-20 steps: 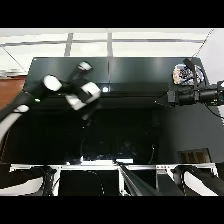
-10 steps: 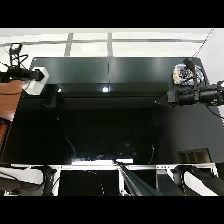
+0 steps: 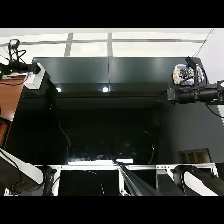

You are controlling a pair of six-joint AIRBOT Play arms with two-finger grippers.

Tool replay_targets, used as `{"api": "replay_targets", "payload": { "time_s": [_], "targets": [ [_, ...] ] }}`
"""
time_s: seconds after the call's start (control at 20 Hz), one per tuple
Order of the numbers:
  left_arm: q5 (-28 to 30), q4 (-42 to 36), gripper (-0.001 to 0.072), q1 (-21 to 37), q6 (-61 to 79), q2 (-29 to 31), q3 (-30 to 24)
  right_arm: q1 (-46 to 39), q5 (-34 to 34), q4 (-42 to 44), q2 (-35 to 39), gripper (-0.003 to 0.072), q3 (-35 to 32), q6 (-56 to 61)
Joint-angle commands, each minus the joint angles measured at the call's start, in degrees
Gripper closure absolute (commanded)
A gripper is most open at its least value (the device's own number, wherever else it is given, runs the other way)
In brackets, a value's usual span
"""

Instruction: Fold the box and place the chain.

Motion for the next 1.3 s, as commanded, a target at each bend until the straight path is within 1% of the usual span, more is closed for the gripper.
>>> {"api": "replay_targets", "payload": {
  "time_s": [0.0, 0.1, 0.15, 0.2, 0.25, 0.35, 0.4, 0.45, 0.5, 0.55, 0.6, 0.7, 0.75, 0.8, 0.85, 0.9, 0.95, 1.0, 1.25],
  "targets": [
    [-5.8, 0.2, -0.0001, -0.8, -0.6, 0.5, 8.4, 0.0, -0.7, 0.4, 0.0, 0.0673, 0.0, 0.0],
    [-15.6, -0.5, 0.0010, -1.6, -7.0, 1.5, 16.1, 0.0, -2.0, 0.4, 0.0, 0.0672, 0.0, 0.0],
    [-19.3, -1.2, 0.0177, -2.0, -11.5, 2.9, 17.4, 0.0, -3.2, 0.4, 0.0, 0.0673, 0.0, -0.1],
    [-21.8, -2.8, 0.0551, -2.3, -14.5, 4.9, 16.3, 0.0, -4.7, 0.4, 0.0, 0.0672, 0.0, -0.1],
    [-24.5, -5.6, 0.0682, -2.7, -15.6, 7.1, 14.3, 0.1, -6.8, 0.4, 0.0, 0.0673, 0.0, -0.1],
    [-26.8, -10.0, 0.0685, -4.6, -16.6, 12.5, 7.0, 0.8, -10.5, 0.3, 0.0, 0.0673, 0.0, -0.5],
    [-26.4, -10.6, 0.0685, -6.3, -16.4, 15.7, 2.6, 1.6, -12.3, -0.6, 0.0, 0.0674, 0.0, -0.9],
    [-25.6, -12.3, 0.0685, -8.7, -12.5, 20.2, -3.4, 2.9, -15.0, -4.0, 0.0, 0.0677, 0.0, -0.8],
    [-24.1, -12.1, 0.0685, -11.5, -8.8, 25.2, -10.0, 5.1, -18.8, -10.2, 0.0, 0.0678, -0.1, -0.7],
    [-19.9, -10.2, 0.0685, -14.6, -7.9, 31.5, -18.5, 8.0, -24.1, -17.0, 0.0, 0.0679, -0.7, 0.0],
    [-14.0, -8.2, 0.0685, -17.5, -7.8, 37.9, -27.5, 10.7, -29.6, -20.4, 0.0, 0.0679, -2.0, 0.8],
    [0.4, -5.8, 0.0684, -22.6, -9.3, 51.5, -48.2, 13.6, -41.1, -21.0, 0.0, 0.0679, -6.1, 0.8],
    [6.2, -5.8, 0.0684, -24.2, -10.5, 56.7, -57.0, 13.7, -46.0, -21.6, 0.0, 0.0678, -8.3, 0.8],
    [10.4, -5.8, 0.0683, -25.0, -11.0, 61.1, -64.3, 13.2, -49.7, -23.2, 0.0, 0.0675, -10.4, 0.8],
    [12.5, -6.2, 0.0682, -25.1, -10.9, 64.9, -70.0, 12.3, -50.4, -25.3, 0.0, 0.0672, -11.5, 0.8],
    [12.6, -6.2, 0.0681, -24.9, -10.9, 67.5, -73.5, 11.5, -48.4, -27.0, 0.0, 0.0671, -11.8, 0.7],
    [12.3, -6.3, 0.0680, -24.6, -10.9, 69.0, -75.1, 11.1, -47.1, -27.3, 0.0, 0.0671, -11.8, 0.8],
    [11.7, -6.3, 0.0680, -24.5, -10.9, 69.8, -75.7, 10.9, -46.9, -27.3, 0.0, 0.0671, -11.8, 0.8],
    [11.7, -6.4, 0.0679, -24.5, -10.9, 69.8, -75.6, 10.9, -46.9, -27.3, 0.0, 0.0671, -11.8, 0.8]
  ]
}}
